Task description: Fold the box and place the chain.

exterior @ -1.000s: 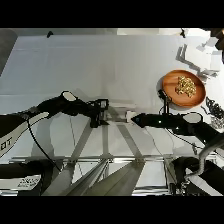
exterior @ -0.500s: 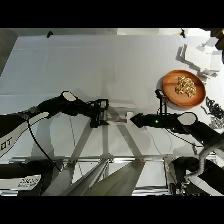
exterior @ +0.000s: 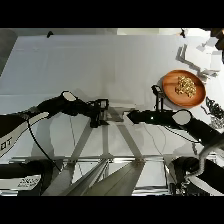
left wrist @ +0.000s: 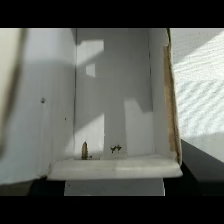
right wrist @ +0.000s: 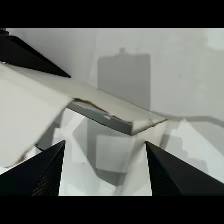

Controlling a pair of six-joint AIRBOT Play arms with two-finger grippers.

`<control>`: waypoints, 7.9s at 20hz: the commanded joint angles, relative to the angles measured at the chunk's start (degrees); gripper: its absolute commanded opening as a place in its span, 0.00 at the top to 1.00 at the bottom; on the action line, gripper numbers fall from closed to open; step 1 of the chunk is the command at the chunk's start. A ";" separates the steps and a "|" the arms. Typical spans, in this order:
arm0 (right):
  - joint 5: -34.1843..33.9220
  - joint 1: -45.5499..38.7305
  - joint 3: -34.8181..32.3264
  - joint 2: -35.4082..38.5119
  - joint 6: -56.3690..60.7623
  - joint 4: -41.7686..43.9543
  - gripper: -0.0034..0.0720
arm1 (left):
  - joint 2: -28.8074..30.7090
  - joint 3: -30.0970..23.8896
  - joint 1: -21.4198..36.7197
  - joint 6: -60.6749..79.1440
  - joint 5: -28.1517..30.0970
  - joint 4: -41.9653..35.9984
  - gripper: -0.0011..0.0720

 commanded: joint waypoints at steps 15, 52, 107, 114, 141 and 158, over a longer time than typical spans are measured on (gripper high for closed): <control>3.08 4.68 9.01 -4.81 22.82 -24.90 0.26 | -0.02 0.02 0.00 0.00 0.02 0.00 0.51; 17.44 22.05 24.70 -21.05 86.36 -65.57 0.69 | -0.02 0.02 0.00 0.00 -0.11 0.00 0.51; 17.16 -39.65 44.85 -36.57 30.29 -56.15 0.54 | -0.02 0.02 0.00 0.00 -0.17 0.00 0.51; 21.18 -39.65 44.87 -34.75 26.82 -56.15 0.94 | -0.02 0.02 0.00 0.00 -0.17 0.00 0.51; 44.50 -12.28 32.02 12.94 14.27 -52.68 0.95 | -0.02 0.02 0.00 0.00 -0.17 0.00 0.51; 29.64 10.14 32.02 8.35 23.65 -45.13 0.95 | -0.02 0.02 0.00 0.00 -0.17 0.00 0.51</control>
